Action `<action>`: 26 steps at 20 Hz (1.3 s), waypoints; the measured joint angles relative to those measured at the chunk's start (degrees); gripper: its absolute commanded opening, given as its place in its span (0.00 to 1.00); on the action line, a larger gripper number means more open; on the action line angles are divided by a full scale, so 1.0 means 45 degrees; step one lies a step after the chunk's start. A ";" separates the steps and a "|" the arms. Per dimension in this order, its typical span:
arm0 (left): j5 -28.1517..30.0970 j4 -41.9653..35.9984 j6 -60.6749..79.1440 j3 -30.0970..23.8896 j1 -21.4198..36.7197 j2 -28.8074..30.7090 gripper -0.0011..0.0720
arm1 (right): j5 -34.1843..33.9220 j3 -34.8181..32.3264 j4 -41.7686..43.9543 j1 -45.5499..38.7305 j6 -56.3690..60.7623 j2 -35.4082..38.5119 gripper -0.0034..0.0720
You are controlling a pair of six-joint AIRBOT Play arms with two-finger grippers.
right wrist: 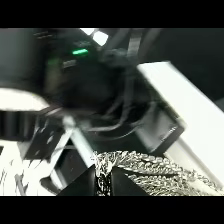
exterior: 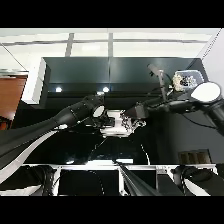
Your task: Fold the box and place the chain.
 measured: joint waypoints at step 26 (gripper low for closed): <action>0.0000 0.0000 0.0000 0.0000 0.0000 0.0000 0.05 | -0.6033 -0.2064 -0.7912 -0.4605 0.1569 -0.1311 0.98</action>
